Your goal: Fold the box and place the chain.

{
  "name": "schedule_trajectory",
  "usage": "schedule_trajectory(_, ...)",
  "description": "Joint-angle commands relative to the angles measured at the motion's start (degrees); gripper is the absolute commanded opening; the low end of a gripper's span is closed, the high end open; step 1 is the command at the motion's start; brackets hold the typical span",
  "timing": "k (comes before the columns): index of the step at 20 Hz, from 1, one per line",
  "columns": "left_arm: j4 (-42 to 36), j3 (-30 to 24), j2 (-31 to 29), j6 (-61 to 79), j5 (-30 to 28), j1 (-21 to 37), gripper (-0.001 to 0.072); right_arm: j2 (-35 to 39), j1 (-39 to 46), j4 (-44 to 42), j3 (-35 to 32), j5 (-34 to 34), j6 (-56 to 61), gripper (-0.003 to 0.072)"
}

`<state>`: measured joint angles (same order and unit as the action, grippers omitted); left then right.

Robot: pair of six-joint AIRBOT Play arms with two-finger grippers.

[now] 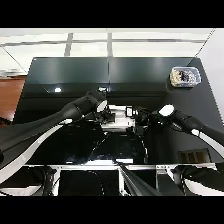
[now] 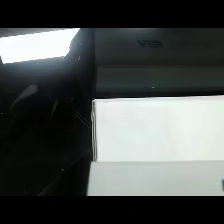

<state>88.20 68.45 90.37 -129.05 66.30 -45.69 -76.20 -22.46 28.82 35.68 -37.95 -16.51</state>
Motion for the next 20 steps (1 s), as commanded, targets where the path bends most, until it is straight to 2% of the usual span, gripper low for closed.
schedule_trajectory(1,0.2,0.1,0.0,0.3,0.4,0.0,0.0027,1.6,0.0,2.1,0.0,-0.9,5.7,0.0720)
schedule_trajectory(7,0.0,0.1,0.0,0.3,0.4,0.0,0.0027,8.3,0.0,18.0,0.0,-4.9,12.9,0.0718)
schedule_trajectory(12,-0.2,0.1,0.0,0.3,0.4,0.0,0.0027,8.7,0.1,19.2,0.0,-4.0,13.7,0.0715)
schedule_trajectory(13,-0.2,0.1,0.0,0.3,0.5,0.0,0.0028,8.7,0.1,19.0,0.0,-3.8,13.7,0.0634)
schedule_trajectory(16,-0.2,0.1,0.0,0.3,0.7,0.0,0.0027,8.7,0.1,15.4,0.0,-4.5,13.6,0.0290)
schedule_trajectory(17,-0.2,0.1,0.0,0.3,0.9,0.0,0.0027,8.7,0.0,13.8,0.0,-4.8,13.6,0.0199)
schedule_trajectory(20,-0.2,0.1,0.0,0.2,1.0,0.0,0.0027,8.5,-0.1,6.6,0.0,-5.5,13.7,0.0189)
